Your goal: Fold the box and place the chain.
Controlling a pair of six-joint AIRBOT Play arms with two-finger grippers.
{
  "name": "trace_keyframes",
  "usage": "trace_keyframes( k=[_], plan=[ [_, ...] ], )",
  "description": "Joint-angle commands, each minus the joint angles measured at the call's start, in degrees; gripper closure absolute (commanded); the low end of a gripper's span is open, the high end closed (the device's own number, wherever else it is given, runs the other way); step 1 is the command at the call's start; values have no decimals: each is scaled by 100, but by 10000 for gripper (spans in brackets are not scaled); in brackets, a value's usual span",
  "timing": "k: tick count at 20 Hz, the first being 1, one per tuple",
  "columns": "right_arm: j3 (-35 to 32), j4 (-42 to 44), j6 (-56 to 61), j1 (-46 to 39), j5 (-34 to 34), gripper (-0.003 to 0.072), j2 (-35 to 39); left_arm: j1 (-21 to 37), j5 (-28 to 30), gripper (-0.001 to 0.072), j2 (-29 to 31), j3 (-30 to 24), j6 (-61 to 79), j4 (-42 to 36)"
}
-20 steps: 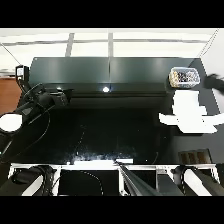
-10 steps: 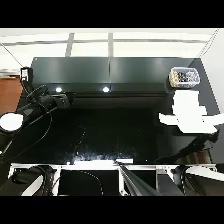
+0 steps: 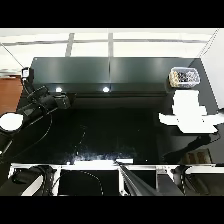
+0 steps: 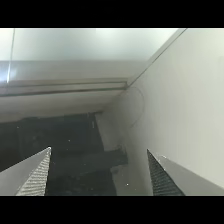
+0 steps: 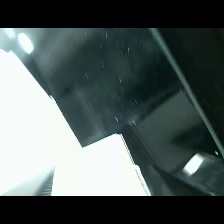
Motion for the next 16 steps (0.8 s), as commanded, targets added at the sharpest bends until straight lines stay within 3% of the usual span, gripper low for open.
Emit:
trace_keyframes(
  k=[1,2,3,4,5,9,12,16],
  plan=[
    [264,-977,-35,310,199,311,-107,-2,-232,6,-2,-2,0,-24],
    [280,-807,-44,354,186,489,-103,-2,-302,6,-2,-2,-2,-22],
    [282,-614,-81,396,225,564,-101,-2,-358,6,-2,-2,0,-22],
    [280,-529,-111,444,328,569,-101,-2,-382,6,-2,-2,0,-20],
    [278,-540,-138,507,485,673,-101,-2,-385,6,-2,-2,0,-20],
    [15,9,-269,723,763,673,101,-2,-391,6,-2,-2,0,-20],
    [-682,501,-442,964,752,674,505,-2,-398,6,-2,-2,0,-20],
    [-1871,1843,-555,1475,734,674,1182,-2,-717,6,-15,-2,2,7]
  ],
)
